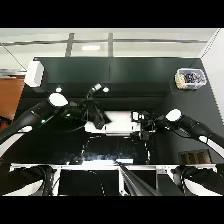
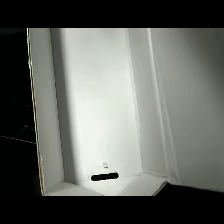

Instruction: Fold the box and place the chain.

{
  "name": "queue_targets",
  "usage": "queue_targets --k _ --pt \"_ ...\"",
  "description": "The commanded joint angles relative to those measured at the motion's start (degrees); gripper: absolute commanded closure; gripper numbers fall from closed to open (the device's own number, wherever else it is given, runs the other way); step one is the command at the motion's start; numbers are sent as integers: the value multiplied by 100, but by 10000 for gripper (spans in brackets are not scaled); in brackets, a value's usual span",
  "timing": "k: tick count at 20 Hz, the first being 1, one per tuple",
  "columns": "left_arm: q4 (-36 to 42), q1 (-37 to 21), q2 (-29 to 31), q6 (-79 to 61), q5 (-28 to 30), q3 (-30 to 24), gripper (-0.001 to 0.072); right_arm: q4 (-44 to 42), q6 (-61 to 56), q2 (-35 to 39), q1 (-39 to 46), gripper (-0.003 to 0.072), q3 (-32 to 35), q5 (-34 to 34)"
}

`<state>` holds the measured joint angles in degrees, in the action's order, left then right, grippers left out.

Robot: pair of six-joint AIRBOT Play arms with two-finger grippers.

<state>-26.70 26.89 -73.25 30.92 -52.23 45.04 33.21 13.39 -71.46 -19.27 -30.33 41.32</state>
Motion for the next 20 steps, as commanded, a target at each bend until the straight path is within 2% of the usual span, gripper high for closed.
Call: queue_targets --k 1,2,4,5,9,14,17,20 --pt "2107 -107 -507 -872 1392 -81 681 0 -2 -4 -2 527 4 4" --pt "2378 -188 -632 -1051 1587 -76 681 -2 -2 -4 -2 528 4 4" --pt "2267 -297 -863 -1062 1589 -57 682 -2 -2 -4 -2 527 4 4" --pt "2039 -299 -955 -1062 1504 -52 681 -4 -4 -4 -2 528 4 4" --pt "321 -173 -1102 -1047 988 44 681 -9 -7 -4 -2 527 4 2" --pt "-378 122 -1189 -977 896 177 681 -11 -7 -4 -2 527 4 2" --pt "-990 105 -986 -970 949 522 681 -11 -7 -4 -2 528 4 2" --pt "-1268 -105 -262 -968 872 658 681 -11 -7 -4 -2 528 4 2"
